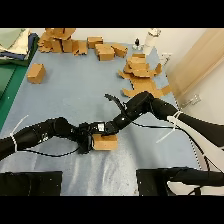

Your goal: Fold the box.

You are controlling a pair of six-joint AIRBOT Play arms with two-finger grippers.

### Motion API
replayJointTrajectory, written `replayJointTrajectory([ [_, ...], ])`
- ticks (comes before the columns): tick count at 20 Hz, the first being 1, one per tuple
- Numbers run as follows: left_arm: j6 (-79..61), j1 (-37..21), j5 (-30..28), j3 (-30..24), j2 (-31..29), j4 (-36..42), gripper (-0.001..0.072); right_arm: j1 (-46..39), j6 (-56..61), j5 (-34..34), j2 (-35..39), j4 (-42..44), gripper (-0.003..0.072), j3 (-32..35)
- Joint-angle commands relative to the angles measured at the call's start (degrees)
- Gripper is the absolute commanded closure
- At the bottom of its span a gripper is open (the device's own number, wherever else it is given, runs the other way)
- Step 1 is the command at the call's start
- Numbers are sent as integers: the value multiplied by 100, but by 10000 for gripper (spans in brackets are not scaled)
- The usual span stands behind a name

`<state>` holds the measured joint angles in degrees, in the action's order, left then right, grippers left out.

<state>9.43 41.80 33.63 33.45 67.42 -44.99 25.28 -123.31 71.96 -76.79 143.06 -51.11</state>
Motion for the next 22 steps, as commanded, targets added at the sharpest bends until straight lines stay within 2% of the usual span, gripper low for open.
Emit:
replayJointTrajectory([
  [1,46,0,-68,7,-2,24,232,374,-122,-289,341,-490,684,122],
  [3,46,0,-68,4,-2,24,232,557,140,-866,627,-1320,684,164],
  [5,46,0,-63,7,-2,24,232,695,310,-1325,935,-1797,684,229],
  [10,46,0,-68,7,-2,24,232,1244,424,-1604,1408,-2194,684,378],
  [14,46,0,-68,7,-2,22,232,1543,1143,-1821,1565,-3233,684,647],
  [18,46,0,-70,7,-2,22,232,1543,1248,-1932,1775,-3432,684,911],
  [22,46,0,-68,4,-2,22,232,1545,1248,-2450,2393,-3521,684,1384],
])
